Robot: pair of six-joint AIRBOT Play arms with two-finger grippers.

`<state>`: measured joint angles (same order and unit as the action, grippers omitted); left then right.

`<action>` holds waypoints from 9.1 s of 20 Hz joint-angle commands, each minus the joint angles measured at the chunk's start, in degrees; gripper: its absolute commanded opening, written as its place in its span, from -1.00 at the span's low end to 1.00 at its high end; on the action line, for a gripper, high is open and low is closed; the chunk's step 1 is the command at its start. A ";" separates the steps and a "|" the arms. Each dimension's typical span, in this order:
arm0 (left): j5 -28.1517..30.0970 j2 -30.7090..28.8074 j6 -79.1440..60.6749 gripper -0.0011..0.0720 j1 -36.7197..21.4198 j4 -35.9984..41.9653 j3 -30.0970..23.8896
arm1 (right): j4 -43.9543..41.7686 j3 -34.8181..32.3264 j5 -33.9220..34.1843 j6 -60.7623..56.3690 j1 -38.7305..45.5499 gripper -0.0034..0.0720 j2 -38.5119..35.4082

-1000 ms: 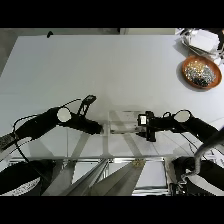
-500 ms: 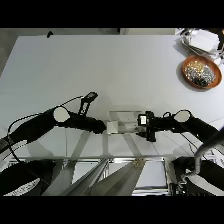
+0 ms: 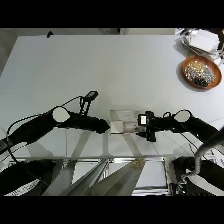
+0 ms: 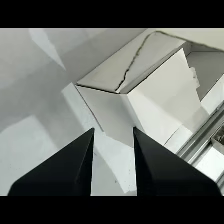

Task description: Fold the box and place the chain.

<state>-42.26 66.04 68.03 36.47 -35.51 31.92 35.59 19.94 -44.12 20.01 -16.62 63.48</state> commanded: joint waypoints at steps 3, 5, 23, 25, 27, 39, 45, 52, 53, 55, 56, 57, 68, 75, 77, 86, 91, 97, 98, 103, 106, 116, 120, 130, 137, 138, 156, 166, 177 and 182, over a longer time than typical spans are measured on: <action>0.33 -0.46 -1.25 -0.23 0.04 1.51 0.13 | 0.00 -0.02 0.00 -0.02 0.02 0.33 -0.02; 0.00 -0.92 -1.44 -0.23 0.04 1.18 0.13 | 0.00 -0.02 0.00 -0.02 0.02 0.33 -0.02; -2.16 3.61 22.38 -0.22 6.14 -16.48 8.02 | 0.00 -0.02 0.00 -0.02 0.02 0.33 -0.02; -3.04 5.81 26.49 -0.22 7.28 -17.81 10.88 | 0.00 -0.02 0.00 -0.02 0.02 0.33 -0.04; -3.74 7.15 30.69 -0.22 8.33 -18.88 12.92 | 0.00 -0.02 0.00 -0.02 0.02 0.33 -0.02; -13.84 13.44 57.35 -0.22 14.73 -36.41 24.20 | 0.00 -0.02 0.00 -0.02 0.02 0.33 -0.02; -23.12 15.67 65.46 -0.22 15.78 -41.86 28.65 | 0.00 -0.02 0.00 -0.02 0.02 0.33 -0.04; -22.40 16.17 68.96 -0.22 15.78 -41.97 29.75 | 0.00 -0.02 0.00 -0.02 0.02 0.33 -0.04; -22.64 16.74 68.96 -0.22 15.82 -41.48 29.75 | 0.00 -0.02 0.00 -0.02 0.02 0.33 -0.04; -22.77 17.86 68.96 -0.22 16.46 -41.27 29.75 | 0.00 -0.02 0.00 -0.02 0.02 0.33 -0.02; -22.73 18.34 68.96 -0.22 16.65 -41.27 29.75 | 0.00 -0.02 0.00 -0.02 0.02 0.33 -0.02; -22.64 18.80 68.98 -0.22 16.85 -41.33 29.75 | 0.00 -0.02 0.00 -0.02 0.02 0.33 -0.04; -17.44 21.33 70.03 -0.22 18.75 -41.59 29.75 | 0.00 -0.02 0.00 -0.02 0.02 0.33 -0.02; -17.35 21.55 75.47 -0.34 19.69 -42.97 29.75 | 0.00 -0.02 0.00 -0.02 0.02 0.33 -0.02; -17.55 22.01 76.30 -0.68 19.80 -42.99 29.73 | 0.00 -0.02 0.00 -0.02 0.02 0.33 -0.02; -17.94 23.89 77.50 -0.65 21.49 -42.99 29.73 | 0.00 -0.02 0.00 -0.02 0.02 0.33 -0.04; -18.05 23.89 77.44 -0.94 21.49 -42.95 29.73 | -0.02 -0.02 0.00 -0.02 0.02 0.33 -0.04; -18.88 23.61 75.69 -0.78 21.35 -41.70 29.73 | 0.00 -0.02 0.00 -0.02 0.02 0.33 -0.04; -18.93 23.26 73.02 -0.53 21.27 -40.35 29.73 | -0.02 -0.02 0.00 -0.02 0.02 0.33 -0.04; -19.15 19.41 69.31 -0.01 19.32 -40.63 29.70 | -0.02 -0.02 0.00 -0.02 0.02 0.33 -0.04; -21.55 16.57 66.07 -0.01 17.77 -42.21 29.70 | 0.00 -0.02 0.00 -0.02 0.02 0.33 -0.04; -20.72 -9.44 8.09 0.93 7.89 -41.13 10.82 | 0.00 -0.02 0.00 -0.02 0.02 0.33 -0.04; -10.36 -10.19 -29.64 0.93 -0.61 -23.69 -1.38 | 0.00 -0.02 -0.02 -0.02 0.02 0.33 -0.04; 4.76 6.05 -74.47 0.97 -1.62 8.37 -2.40 | -0.02 -0.02 0.00 -0.02 0.02 0.33 -0.04; 4.22 7.15 -82.23 0.97 -0.72 10.80 -2.40 | 0.00 -0.02 0.00 -0.02 0.02 0.33 -0.04; 3.82 7.58 -83.52 0.97 -0.57 12.20 -2.40 | 0.00 -0.02 0.00 -0.02 0.02 0.33 -0.04; 5.38 9.97 -86.05 0.97 3.30 17.53 -2.43 | 0.00 -0.02 0.00 -0.02 0.02 0.33 -0.04; 0.02 9.97 -86.09 0.97 2.25 19.61 -2.43 | 0.00 -0.02 0.00 -0.02 0.02 0.33 -0.02; 0.83 11.45 -86.25 0.97 -0.11 17.99 -2.49 | 0.00 -0.02 0.00 -0.02 0.02 0.33 -0.04; 4.09 12.11 -86.90 0.97 2.47 23.54 -2.49 | 0.00 -0.02 0.00 -0.02 0.02 0.33 -0.04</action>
<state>-40.23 77.82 -18.28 37.74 -14.92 29.45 35.59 19.92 -44.10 19.97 -16.62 63.48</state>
